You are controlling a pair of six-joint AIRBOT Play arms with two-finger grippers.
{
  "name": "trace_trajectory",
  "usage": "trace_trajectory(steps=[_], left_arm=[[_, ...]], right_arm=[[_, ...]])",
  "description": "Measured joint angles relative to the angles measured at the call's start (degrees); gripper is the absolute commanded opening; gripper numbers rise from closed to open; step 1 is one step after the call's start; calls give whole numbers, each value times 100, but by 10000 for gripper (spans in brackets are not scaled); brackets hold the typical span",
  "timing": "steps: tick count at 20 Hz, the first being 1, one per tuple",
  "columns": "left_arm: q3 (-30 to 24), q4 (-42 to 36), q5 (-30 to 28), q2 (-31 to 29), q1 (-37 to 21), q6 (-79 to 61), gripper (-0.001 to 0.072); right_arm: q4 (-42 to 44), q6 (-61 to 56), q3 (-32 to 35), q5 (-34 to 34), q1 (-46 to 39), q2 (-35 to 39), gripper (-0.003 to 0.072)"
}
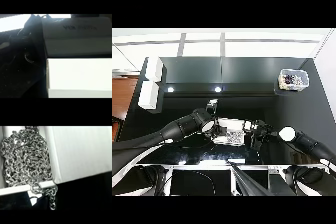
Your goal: Fold the box and place the chain.
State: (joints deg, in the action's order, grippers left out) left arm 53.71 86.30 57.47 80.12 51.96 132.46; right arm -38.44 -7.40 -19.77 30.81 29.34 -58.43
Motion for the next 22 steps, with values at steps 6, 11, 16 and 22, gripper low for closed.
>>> trace_trajectory(steps=[6,11,16,22], left_arm=[[0,-2,0,2,0,0,26],[0,-2,-2,2,0,0,26],[0,-2,-31,2,0,0,26],[0,-2,-76,2,0,0,26]], right_arm=[[-1287,-1838,-496,1209,0,455,38],[-2194,-3473,-1331,2562,0,1285,38],[-2015,-4642,-2181,3272,0,1644,38],[-763,-5254,-2704,2999,0,1705,39]])
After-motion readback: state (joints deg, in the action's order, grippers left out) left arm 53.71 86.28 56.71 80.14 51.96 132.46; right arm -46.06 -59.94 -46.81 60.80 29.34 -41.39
